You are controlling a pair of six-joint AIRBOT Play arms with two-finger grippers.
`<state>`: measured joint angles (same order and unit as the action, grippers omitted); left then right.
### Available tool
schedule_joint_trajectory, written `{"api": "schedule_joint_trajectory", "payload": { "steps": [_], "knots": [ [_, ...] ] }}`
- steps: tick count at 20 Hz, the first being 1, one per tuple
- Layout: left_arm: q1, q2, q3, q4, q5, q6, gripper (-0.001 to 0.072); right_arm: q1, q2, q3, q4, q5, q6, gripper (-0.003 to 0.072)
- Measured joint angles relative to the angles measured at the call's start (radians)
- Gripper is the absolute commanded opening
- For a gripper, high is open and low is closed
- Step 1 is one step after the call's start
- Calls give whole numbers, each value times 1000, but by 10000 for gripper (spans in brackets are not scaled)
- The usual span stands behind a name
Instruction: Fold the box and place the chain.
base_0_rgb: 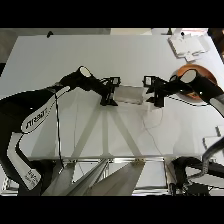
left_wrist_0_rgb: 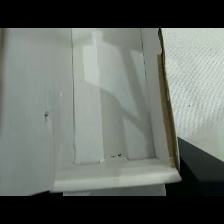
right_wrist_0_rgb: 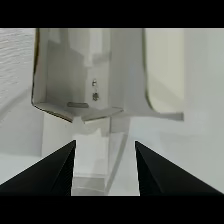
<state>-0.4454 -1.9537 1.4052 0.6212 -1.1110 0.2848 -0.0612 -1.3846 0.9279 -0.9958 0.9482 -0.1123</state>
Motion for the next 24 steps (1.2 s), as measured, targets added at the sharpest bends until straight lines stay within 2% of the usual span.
{"api": "schedule_joint_trajectory", "payload": {
  "steps": [5,8,9,10,11,14,15,16,17,22,23,24],
  "knots": [
    [0,0,0,0,0,0,151,27,-11,0,8,17,-21,382],
    [0,0,0,0,0,0,151,42,-21,0,24,27,-25,266],
    [0,0,0,0,0,0,151,47,-25,0,26,29,-27,204],
    [0,0,0,0,0,0,151,50,-29,0,30,31,-27,92],
    [0,0,0,0,0,0,151,53,-31,0,31,34,-27,55],
    [0,0,0,0,0,0,151,56,-35,0,36,34,-27,63],
    [0,0,0,0,0,0,151,57,-35,0,39,34,-27,140],
    [0,0,0,0,0,0,151,58,-36,0,40,34,-27,298],
    [0,0,0,0,0,0,151,58,-36,0,47,34,-27,343],
    [0,0,0,1,0,1,151,58,-36,0,109,34,-24,343],
    [0,0,0,1,0,1,151,58,-36,0,116,34,-23,324],
    [0,0,0,1,0,0,151,58,-36,0,116,35,-21,224]
  ]
}}
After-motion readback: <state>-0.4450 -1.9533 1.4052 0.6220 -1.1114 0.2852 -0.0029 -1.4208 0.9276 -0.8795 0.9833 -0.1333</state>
